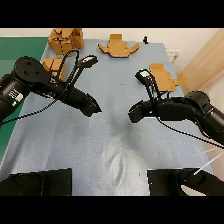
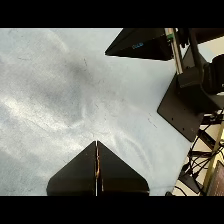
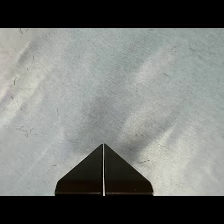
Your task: Fold the box.
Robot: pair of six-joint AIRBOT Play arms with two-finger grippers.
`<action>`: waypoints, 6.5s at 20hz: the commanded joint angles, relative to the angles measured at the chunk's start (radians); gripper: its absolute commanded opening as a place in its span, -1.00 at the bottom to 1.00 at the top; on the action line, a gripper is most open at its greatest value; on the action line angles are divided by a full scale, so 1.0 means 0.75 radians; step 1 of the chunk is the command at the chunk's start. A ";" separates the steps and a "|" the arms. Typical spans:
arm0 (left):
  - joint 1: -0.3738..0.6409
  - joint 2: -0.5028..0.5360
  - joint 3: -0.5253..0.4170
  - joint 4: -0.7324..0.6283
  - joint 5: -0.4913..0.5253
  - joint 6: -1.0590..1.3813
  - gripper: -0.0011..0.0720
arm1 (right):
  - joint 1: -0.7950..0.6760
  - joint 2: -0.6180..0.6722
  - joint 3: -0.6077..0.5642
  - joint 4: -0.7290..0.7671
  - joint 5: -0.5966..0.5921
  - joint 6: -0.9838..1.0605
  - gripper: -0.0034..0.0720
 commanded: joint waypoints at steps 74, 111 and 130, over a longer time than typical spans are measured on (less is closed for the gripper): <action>0.613 0.037 -0.028 -0.207 0.198 0.237 -0.92 | -0.746 -0.497 0.951 0.849 -0.114 -0.208 -0.91; 0.531 -1.165 0.233 -0.572 0.038 0.494 0.19 | -0.018 -0.140 -0.580 0.785 1.220 -0.148 -0.90; 0.455 -1.165 0.293 -0.565 -0.101 0.584 -0.92 | -0.018 -0.132 -0.570 0.785 1.205 -0.147 -0.90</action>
